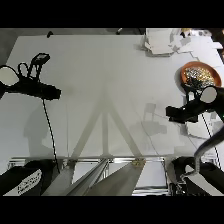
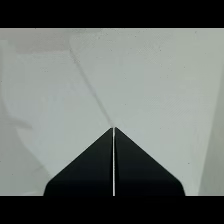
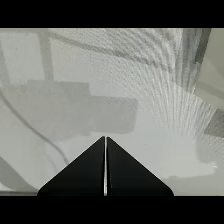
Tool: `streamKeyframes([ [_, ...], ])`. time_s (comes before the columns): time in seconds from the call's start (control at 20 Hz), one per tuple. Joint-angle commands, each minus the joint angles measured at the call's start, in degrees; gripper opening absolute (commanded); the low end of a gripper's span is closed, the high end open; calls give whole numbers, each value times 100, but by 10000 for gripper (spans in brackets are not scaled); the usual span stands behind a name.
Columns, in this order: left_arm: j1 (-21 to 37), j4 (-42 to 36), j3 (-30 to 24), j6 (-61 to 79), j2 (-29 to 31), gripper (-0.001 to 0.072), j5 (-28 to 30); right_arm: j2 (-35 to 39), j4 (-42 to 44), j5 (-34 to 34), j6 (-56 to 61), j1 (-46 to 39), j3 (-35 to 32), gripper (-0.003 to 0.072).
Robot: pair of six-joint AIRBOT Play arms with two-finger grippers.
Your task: Fold the box and place the chain.
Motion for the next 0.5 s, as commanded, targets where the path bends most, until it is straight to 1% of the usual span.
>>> streamKeyframes([
  [0.0, 4, 0, -2, 0, 4, 9, 2, 4, 2, 0, -2, -4, 4, 13],
  [0.35, 2, 0, -2, 0, 4, 9, 2, 4, -2, -35, 15, -4, 4, 13],
  [0.45, 2, 0, -2, 0, 4, 9, -4, -7, -125, -822, 125, -4, 4, 13],
])
